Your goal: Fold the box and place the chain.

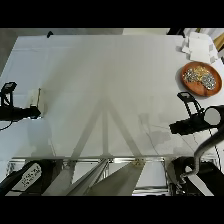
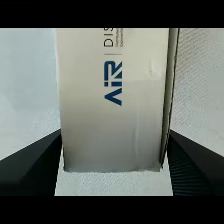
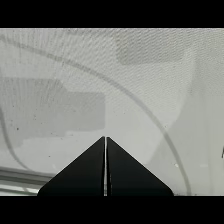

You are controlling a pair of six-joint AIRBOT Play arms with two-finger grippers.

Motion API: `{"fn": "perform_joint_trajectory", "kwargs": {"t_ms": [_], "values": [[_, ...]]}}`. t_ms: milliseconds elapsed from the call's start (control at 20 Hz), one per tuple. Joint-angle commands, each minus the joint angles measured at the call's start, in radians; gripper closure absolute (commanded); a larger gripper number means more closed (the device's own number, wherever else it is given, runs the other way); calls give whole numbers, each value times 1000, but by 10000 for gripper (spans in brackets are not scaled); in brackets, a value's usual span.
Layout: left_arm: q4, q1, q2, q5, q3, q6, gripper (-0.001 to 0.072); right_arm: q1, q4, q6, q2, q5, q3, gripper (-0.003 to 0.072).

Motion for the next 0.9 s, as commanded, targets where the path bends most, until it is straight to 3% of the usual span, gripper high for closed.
{"fn": "perform_joint_trajectory", "kwargs": {"t_ms": [0,100,250,400,500,700,850], "values": [[-11,-1,58,33,1,1,11,-1,0,0,1,0,1,670],[-34,-3,116,31,1,1,20,-1,0,0,1,0,1,670],[-41,-71,208,24,1,5,121,-1,0,0,1,0,1,670],[-42,-191,292,-19,1,4,372,-1,0,0,1,0,1,670],[-41,-274,324,-87,1,5,684,-1,0,0,1,0,1,670],[-41,-382,323,-335,1,5,705,-1,0,0,1,0,1,670],[-45,-393,325,-389,1,3,700,-1,0,0,1,0,1,670]]}}
